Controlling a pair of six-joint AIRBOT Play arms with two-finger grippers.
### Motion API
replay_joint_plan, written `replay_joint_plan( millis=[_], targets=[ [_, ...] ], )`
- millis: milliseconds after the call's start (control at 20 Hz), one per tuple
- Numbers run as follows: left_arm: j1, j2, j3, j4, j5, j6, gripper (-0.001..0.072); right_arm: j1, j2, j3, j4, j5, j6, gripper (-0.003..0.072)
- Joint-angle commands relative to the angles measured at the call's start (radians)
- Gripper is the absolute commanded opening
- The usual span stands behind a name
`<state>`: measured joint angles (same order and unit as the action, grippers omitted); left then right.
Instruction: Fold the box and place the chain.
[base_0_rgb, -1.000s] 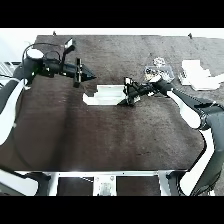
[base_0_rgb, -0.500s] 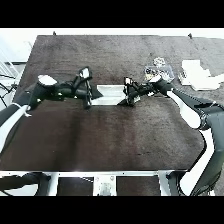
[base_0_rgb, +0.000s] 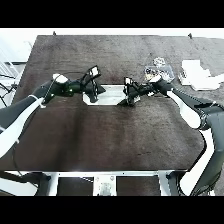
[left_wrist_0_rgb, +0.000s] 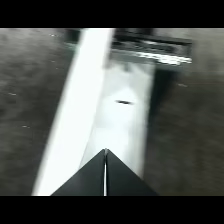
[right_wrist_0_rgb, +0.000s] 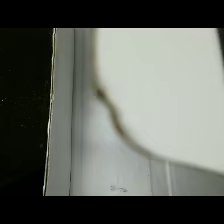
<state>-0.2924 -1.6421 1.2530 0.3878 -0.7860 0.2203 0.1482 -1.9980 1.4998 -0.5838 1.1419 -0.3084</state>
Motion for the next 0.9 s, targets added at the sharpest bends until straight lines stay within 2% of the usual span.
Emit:
replay_joint_plan(
  millis=[0,150,500,850],
  targets=[
    [0.038,-0.075,0.121,-0.001,0.026,-0.037,0.0012,0.0,0.0,0.0,0.0,0.0,0.0,0.059],
    [0.06,-0.104,0.151,0.001,0.03,-0.037,0.0012,0.0,0.0,0.0,0.0,0.0,0.0,0.059],
    [0.039,-0.187,0.153,0.0,0.029,-0.037,0.0012,0.0,0.0,0.0,0.0,0.0,0.0,0.059],
    [0.039,-0.226,0.153,-0.003,0.029,-0.047,0.0013,0.0,0.0,0.0,0.0,0.0,0.0,0.059]
  ],
)
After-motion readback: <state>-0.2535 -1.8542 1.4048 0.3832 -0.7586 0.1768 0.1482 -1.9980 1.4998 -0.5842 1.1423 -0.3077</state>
